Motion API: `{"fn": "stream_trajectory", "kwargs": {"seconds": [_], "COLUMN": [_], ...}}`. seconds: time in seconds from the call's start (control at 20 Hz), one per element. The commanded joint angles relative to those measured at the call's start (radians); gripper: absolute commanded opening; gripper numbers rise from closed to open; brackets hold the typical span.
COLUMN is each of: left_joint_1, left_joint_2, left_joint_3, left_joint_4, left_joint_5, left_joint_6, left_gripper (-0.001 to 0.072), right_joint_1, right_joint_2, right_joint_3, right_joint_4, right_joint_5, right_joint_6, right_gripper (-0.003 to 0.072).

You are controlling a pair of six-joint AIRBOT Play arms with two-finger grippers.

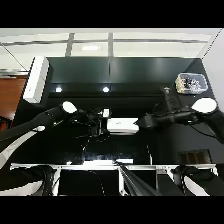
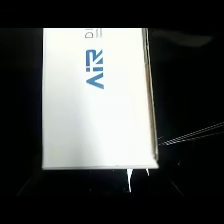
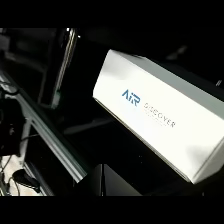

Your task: Fold the box and place the chain.

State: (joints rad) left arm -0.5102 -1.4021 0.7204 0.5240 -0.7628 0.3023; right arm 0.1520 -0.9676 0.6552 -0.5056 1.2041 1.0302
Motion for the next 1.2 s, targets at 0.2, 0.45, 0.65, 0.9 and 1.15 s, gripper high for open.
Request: {"fn": "stream_trajectory", "kwargs": {"seconds": [0.2,0.45,0.65,0.9,1.15], "left_joint_1": [0.025,-0.024,-0.106,-0.167,-0.195], "left_joint_2": [0.132,0.164,0.115,-0.079,-0.129], "left_joint_3": [0.013,0.088,0.183,0.32,0.381], "left_joint_4": [0.266,0.233,0.233,0.163,0.163], "left_joint_5": [-0.08,-0.164,-0.103,-0.087,-0.109], "left_joint_6": [-0.29,-0.364,-0.495,-0.54,-0.543], "left_gripper": [0.0712,0.0712,0.071,0.071,0.071], "right_joint_1": [-0.34,-0.346,-0.346,-0.346,-0.346], "right_joint_2": [0.125,0.125,0.125,0.125,0.125], "right_joint_3": [0.011,0.011,0.011,0.011,0.011], "right_joint_4": [-0.061,-0.098,-0.098,-0.098,-0.098], "right_joint_5": [0.203,0.157,0.161,0.16,0.164], "right_joint_6": [0.013,0.013,0.013,0.013,0.013], "right_gripper": [0.0018,0.0018,0.0018,0.0018,0.0018]}}
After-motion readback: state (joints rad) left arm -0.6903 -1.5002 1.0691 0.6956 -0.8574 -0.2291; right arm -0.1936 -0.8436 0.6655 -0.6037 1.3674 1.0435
